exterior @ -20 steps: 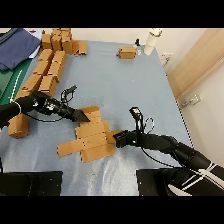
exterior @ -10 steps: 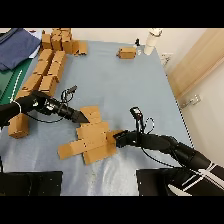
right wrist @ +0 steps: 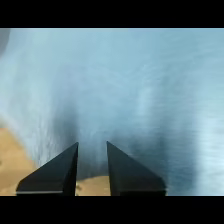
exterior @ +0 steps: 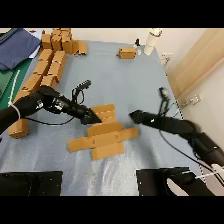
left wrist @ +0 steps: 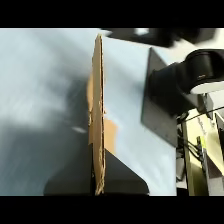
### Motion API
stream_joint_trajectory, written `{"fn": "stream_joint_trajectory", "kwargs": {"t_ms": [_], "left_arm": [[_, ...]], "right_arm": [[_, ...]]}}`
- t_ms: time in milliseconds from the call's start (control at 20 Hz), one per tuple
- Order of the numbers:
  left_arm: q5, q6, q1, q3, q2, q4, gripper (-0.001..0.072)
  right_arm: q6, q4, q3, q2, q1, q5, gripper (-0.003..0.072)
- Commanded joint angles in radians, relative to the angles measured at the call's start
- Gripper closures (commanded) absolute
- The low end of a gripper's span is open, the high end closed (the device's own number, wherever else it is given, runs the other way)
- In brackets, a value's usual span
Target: Fold the box.
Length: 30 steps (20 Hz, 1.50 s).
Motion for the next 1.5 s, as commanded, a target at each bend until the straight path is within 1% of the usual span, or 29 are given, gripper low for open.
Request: {"fn": "stream_joint_trajectory", "kwargs": {"t_ms": [0,50,100,200,350,450,500,550,750,950,1100,1250,1350,1450], "left_arm": [[0.097,0.216,-0.108,-0.023,0.103,-0.186,0.0699],[0.120,0.203,-0.119,-0.023,0.094,-0.137,0.0699],[0.119,0.179,-0.120,-0.023,0.074,-0.098,0.0699],[0.094,0.173,-0.116,-0.023,0.009,-0.091,0.0699],[0.094,0.174,-0.120,-0.023,-0.085,-0.074,0.0699],[0.103,0.177,-0.119,-0.023,-0.116,-0.035,0.0699],[0.129,0.182,-0.119,-0.022,-0.119,-0.007,0.0699],[0.146,0.181,-0.118,-0.020,-0.119,0.016,0.0699],[0.127,0.181,-0.121,-0.010,-0.127,0.044,0.0699],[0.152,0.210,-0.146,-0.010,-0.120,0.019,0.0699],[0.181,0.224,-0.187,-0.016,-0.083,0.021,0.0699],[0.238,0.268,-0.211,-0.060,-0.031,0.000,0.0699],[0.255,0.332,-0.213,-0.109,0.002,-0.071,0.0699],[0.277,0.378,-0.217,-0.150,0.012,-0.124,0.0699]], "right_arm": [[0.158,-0.137,0.088,0.073,-0.179,-0.195,0.0471],[0.158,-0.137,0.092,0.090,-0.196,-0.219,0.0615],[0.158,-0.137,0.091,0.105,-0.198,-0.237,0.0683],[0.158,-0.131,0.091,0.112,-0.192,-0.256,0.0683],[0.158,-0.112,0.090,0.112,-0.188,-0.260,0.0683],[0.158,-0.109,0.090,0.110,-0.188,-0.261,0.0683],[0.158,-0.108,0.090,0.110,-0.188,-0.261,0.0683],[0.158,-0.106,0.090,0.110,-0.188,-0.261,0.0683],[0.155,-0.106,0.090,0.110,-0.188,-0.267,0.0683],[0.146,-0.112,0.088,0.110,-0.188,-0.267,0.0684],[0.146,-0.111,0.069,0.110,-0.188,-0.269,0.0683],[0.146,-0.110,0.047,0.110,-0.188,-0.275,0.0684],[0.146,-0.111,0.040,0.110,-0.188,-0.275,0.0684],[0.146,-0.111,0.040,0.110,-0.188,-0.275,0.0684]]}}
